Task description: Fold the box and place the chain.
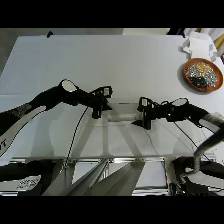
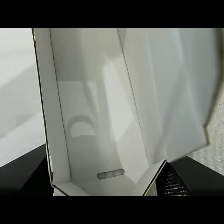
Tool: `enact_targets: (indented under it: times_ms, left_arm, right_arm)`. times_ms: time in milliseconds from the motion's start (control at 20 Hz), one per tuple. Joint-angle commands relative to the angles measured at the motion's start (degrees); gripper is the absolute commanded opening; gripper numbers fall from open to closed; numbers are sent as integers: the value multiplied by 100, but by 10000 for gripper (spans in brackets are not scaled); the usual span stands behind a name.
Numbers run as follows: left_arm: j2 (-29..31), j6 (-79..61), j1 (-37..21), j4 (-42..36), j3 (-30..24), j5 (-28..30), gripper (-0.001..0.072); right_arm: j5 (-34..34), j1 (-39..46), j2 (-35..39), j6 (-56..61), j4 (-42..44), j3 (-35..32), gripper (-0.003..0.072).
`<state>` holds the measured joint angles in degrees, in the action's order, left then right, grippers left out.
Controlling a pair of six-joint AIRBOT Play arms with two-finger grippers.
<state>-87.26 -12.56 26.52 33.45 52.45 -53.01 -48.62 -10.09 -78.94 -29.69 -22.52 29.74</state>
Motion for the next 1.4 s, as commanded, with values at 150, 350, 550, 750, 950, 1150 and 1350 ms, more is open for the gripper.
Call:
enact_targets:
  times_ms: [150,350,550,750,950,1150,1350]
  left_arm:
    - [2,0,0,0,2,4,11]
    - [0,13,0,0,2,7,11]
    - [2,13,0,0,2,7,13]
    - [2,13,0,0,2,9,13]
    - [2,13,0,2,2,11,32]
    - [83,15,-2,11,2,7,231]
    - [461,96,-11,232,2,9,234]
  right_arm:
    - [498,-278,-50,-188,11,2,510]
    - [535,-317,-50,-184,9,2,429]
    - [533,-317,-50,-184,9,2,397]
    - [516,-317,-48,-184,9,2,398]
    - [516,-317,-48,-184,0,2,402]
    - [509,-317,-46,-186,7,2,401]
    - [431,-317,-46,-186,7,2,401]
